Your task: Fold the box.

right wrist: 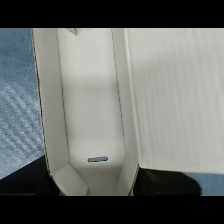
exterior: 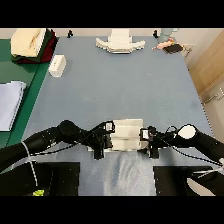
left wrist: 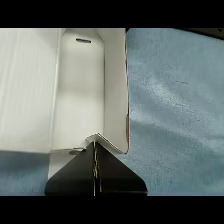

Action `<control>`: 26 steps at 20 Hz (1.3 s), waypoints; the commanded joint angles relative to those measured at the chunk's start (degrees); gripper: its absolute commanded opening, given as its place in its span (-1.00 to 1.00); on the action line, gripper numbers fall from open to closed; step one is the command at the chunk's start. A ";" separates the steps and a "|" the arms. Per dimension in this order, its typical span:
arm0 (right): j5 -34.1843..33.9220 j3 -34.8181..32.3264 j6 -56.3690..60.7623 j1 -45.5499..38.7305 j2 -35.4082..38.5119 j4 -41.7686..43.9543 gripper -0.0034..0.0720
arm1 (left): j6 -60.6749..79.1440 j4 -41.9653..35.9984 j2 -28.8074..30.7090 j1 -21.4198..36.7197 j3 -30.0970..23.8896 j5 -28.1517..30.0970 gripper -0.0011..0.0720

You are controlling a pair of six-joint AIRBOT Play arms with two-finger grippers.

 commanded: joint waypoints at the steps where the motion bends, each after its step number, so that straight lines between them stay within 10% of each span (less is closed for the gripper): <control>1: 0.00 0.02 0.00 0.07 0.02 0.00 0.41 | -28.76 18.38 5.53 0.57 1.44 -3.96 -0.93; 8: 0.00 0.02 0.00 0.07 0.02 0.00 0.41 | -101.63 58.53 27.15 12.59 4.02 -25.73 -0.93; 15: 0.00 0.02 0.00 0.07 0.04 0.00 0.41 | -88.26 26.60 24.57 24.30 -8.57 -17.84 -0.93; 26: 0.00 0.02 0.00 0.07 0.02 0.00 0.41 | -83.10 9.25 17.77 4.87 -11.32 5.49 -0.93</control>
